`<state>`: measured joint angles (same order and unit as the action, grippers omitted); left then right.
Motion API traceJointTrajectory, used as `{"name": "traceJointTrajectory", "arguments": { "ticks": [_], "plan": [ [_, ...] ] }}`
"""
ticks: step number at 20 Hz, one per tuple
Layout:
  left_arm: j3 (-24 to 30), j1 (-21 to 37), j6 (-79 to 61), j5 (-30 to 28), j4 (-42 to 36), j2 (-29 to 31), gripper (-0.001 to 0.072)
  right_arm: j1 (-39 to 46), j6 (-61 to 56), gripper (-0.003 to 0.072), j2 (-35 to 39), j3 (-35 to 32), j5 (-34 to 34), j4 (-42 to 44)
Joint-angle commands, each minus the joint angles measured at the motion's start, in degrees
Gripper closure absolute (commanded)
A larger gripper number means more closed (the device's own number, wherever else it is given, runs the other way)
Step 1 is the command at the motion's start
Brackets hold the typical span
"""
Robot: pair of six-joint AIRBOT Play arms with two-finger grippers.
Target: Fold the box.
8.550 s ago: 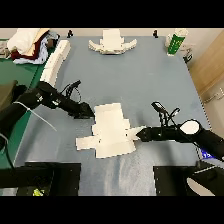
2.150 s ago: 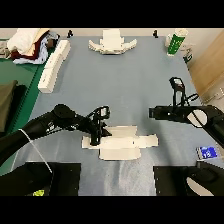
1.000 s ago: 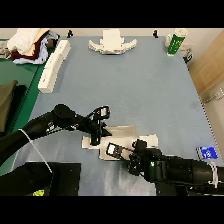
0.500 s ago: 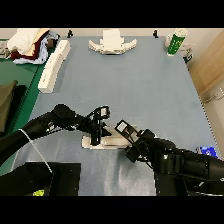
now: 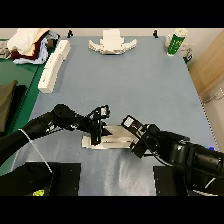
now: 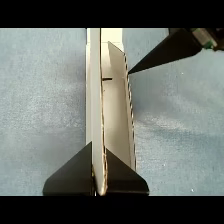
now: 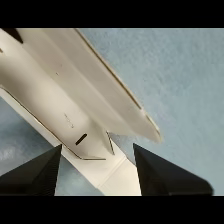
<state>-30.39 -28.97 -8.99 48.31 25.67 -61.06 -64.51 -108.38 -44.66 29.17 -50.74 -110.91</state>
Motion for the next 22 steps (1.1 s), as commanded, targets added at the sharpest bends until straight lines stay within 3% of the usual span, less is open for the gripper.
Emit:
{"name": "traceJointTrajectory", "arguments": {
  "ticks": [1,5,8,12,16,19,22],
  "plan": [
    [-0.02,0.02,0.00,0.13,0.02,-0.04,0.0695,10.75,32.37,-0.0034,6.58,-5.11,9.66,20.41],
    [-0.02,0.02,0.00,0.15,0.02,-0.04,0.0695,25.97,74.71,-0.0034,8.35,-8.07,6.82,52.00],
    [-0.02,0.02,0.00,0.15,0.02,-0.04,0.0695,32.46,89.50,-0.0034,2.67,-8.07,5.09,63.08],
    [-0.02,0.02,0.00,0.15,0.02,-0.04,0.0695,33.53,94.33,-0.0034,-4.09,-7.78,8.22,65.44],
    [-0.02,0.02,0.00,0.17,0.02,-0.04,0.0695,33.57,94.29,-0.0032,-4.28,-7.76,8.68,60.37],
    [-0.02,0.02,0.00,0.13,0.02,-0.04,0.0695,33.57,94.60,-0.0022,-4.31,-7.76,5.88,60.85],
    [-0.02,0.02,0.00,0.15,0.02,-0.04,0.0695,33.97,103.67,-0.0022,-4.44,-7.76,5.99,65.09]
  ]
}}
